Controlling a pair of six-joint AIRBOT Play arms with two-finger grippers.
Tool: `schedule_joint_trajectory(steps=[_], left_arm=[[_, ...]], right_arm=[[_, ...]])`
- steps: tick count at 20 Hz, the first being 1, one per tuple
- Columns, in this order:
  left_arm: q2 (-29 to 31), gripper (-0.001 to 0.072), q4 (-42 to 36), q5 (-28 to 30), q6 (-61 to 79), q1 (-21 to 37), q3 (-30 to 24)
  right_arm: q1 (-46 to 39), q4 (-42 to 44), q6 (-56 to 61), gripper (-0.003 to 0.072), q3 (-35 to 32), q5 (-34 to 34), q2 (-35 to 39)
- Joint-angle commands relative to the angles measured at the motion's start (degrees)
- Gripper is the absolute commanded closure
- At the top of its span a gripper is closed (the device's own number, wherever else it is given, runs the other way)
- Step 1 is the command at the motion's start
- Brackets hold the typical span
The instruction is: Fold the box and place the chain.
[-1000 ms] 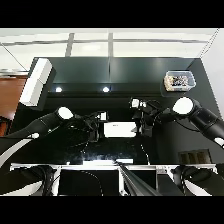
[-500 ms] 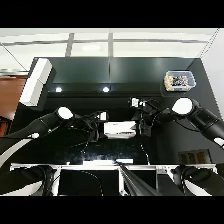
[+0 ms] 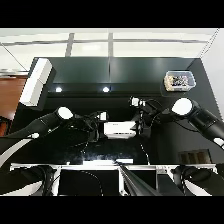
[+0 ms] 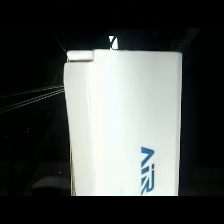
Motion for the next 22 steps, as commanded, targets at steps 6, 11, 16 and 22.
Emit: schedule_joint_trajectory(steps=[6, 11, 16, 22], left_arm=[[-0.02, 0.0265, 0.02, 0.07, 0.00, 0.00, 0.04], [-0.02, 0.0265, 0.02, 0.04, 0.00, -0.02, 0.04], [-0.02, 0.0265, 0.02, 0.04, 0.00, -0.02, 0.04], [-0.02, 0.0265, 0.02, 0.04, 0.00, 0.00, 0.04]], right_arm=[[0.04, 2.12, 0.09, 0.0258, -1.84, -2.43, -0.02], [0.04, 3.02, 0.11, 0.0258, -1.81, -2.54, -0.02], [0.04, 3.02, 0.09, 0.0258, -1.81, -1.38, -0.02], [0.04, 3.54, 0.11, 0.0494, -1.81, -0.09, 0.00]])
